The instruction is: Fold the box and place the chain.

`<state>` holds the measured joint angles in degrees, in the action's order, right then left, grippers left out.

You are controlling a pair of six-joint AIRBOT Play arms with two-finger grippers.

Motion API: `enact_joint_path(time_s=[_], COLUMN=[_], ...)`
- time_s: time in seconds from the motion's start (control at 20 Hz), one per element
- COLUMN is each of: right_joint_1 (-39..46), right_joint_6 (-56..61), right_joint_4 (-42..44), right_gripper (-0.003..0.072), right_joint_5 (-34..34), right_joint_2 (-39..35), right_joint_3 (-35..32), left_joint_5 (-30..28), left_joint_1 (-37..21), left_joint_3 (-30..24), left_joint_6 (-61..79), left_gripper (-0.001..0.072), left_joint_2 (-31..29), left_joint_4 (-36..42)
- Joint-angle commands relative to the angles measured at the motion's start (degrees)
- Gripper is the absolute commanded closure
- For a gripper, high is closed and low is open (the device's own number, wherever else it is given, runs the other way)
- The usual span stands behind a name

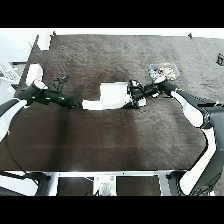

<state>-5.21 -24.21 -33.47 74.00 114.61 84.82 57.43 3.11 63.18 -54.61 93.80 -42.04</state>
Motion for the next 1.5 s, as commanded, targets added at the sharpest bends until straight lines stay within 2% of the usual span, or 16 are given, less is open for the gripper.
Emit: enact_joint_path(time_s=[0.0, 0.3, 0.45, 0.6, 0.65, 0.7, 1.0, 1.2, 1.45], right_joint_1=[0.0, 0.0, 0.0, 0.0, 0.0, 0.0, 0.0, 0.0, 0.0], right_joint_6=[0.0, 0.0, 0.0, 0.0, 0.0, 0.0, 0.0, 0.0, 0.0], right_joint_4=[0.0, 0.0, 0.0, 0.0, 0.0, 0.0, 0.0, 0.0, 0.0], right_gripper=[0.0094, 0.0094, 0.0094, 0.0094, 0.0094, 0.0094, 0.0094, 0.0094, 0.0094], right_joint_5=[0.0, 0.0, 0.0, 0.0, 0.0, 0.0, 0.0, 0.0, 0.0], right_joint_2=[0.0, 0.0, 0.0, 0.0, 0.0, 0.0, 0.0, 0.0, 0.0], right_joint_3=[0.0, 0.0, 0.0, 0.0, 0.0, 0.0, 0.0, 0.0, 0.0], left_joint_5=[-3.3, -7.7, -4.9, -1.7, -0.9, -0.7, -0.5, -3.4, -2.6], left_joint_1=[2.8, 7.0, 7.2, 7.2, 7.2, 7.2, 7.9, 10.2, 10.2], left_joint_3=[-0.1, -0.1, 0.7, 3.9, 4.8, 5.3, 5.3, 5.3, 5.3], left_joint_6=[1.1, 3.0, 6.8, 6.6, 6.6, 5.8, 5.1, 3.0, -0.5], left_gripper=[0.0688, 0.0688, 0.0687, 0.0685, 0.0593, 0.0429, 0.0431, 0.0431, 0.0431], left_joint_2=[1.7, 1.7, 1.7, 1.7, 1.7, 1.7, 1.7, 1.7, 1.7], left_joint_4=[4.2, 8.9, 15.5, 15.8, 15.8, 15.8, 15.9, 15.1, 14.9])
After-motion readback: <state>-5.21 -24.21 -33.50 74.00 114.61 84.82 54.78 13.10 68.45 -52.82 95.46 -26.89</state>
